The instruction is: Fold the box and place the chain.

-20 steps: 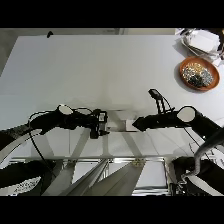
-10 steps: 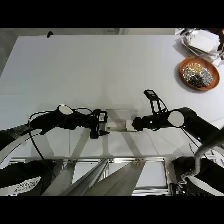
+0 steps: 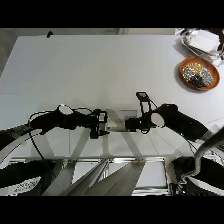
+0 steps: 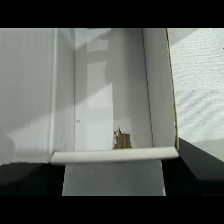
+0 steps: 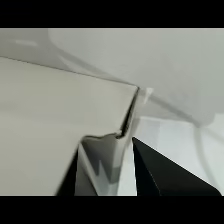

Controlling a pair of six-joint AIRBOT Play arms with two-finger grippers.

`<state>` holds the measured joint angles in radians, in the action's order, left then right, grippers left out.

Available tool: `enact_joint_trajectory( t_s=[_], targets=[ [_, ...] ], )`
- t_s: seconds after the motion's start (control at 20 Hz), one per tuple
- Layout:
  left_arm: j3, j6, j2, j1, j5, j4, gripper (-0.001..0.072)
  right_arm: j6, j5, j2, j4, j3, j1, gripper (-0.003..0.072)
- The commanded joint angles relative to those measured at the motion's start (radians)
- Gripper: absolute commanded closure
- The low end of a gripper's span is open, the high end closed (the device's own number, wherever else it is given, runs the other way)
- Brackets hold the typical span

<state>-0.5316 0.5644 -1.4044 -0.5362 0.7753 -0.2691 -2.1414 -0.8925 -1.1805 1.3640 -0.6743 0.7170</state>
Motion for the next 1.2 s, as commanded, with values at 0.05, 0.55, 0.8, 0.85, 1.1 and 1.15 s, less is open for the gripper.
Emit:
enact_joint_trajectory(
  t_s=[0.05,0.55,0.8,0.85,1.1,1.15],
  targets=[
    [0.000,0.000,0.000,0.000,0.000,0.000,0.0451,-0.273,-0.062,-0.032,0.135,-0.031,0.058,0.0314],
    [0.000,0.000,0.000,0.000,0.000,0.000,0.0451,-0.346,-0.156,-0.180,0.163,-0.176,0.111,0.0357],
    [0.000,0.000,0.000,-0.001,0.000,0.000,0.0451,-0.376,-0.165,-0.206,0.163,-0.176,0.132,0.0544],
    [0.000,0.000,0.000,-0.001,0.000,0.000,0.0451,-0.375,-0.166,-0.206,0.163,-0.176,0.132,0.0614],
    [0.000,0.000,0.000,-0.001,0.000,0.000,0.0451,-0.374,-0.166,-0.206,0.175,-0.176,0.132,0.0633],
    [0.000,0.000,0.000,-0.001,0.000,0.000,0.0451,-0.374,-0.166,-0.206,0.177,-0.176,0.132,0.0512]
  ],
)
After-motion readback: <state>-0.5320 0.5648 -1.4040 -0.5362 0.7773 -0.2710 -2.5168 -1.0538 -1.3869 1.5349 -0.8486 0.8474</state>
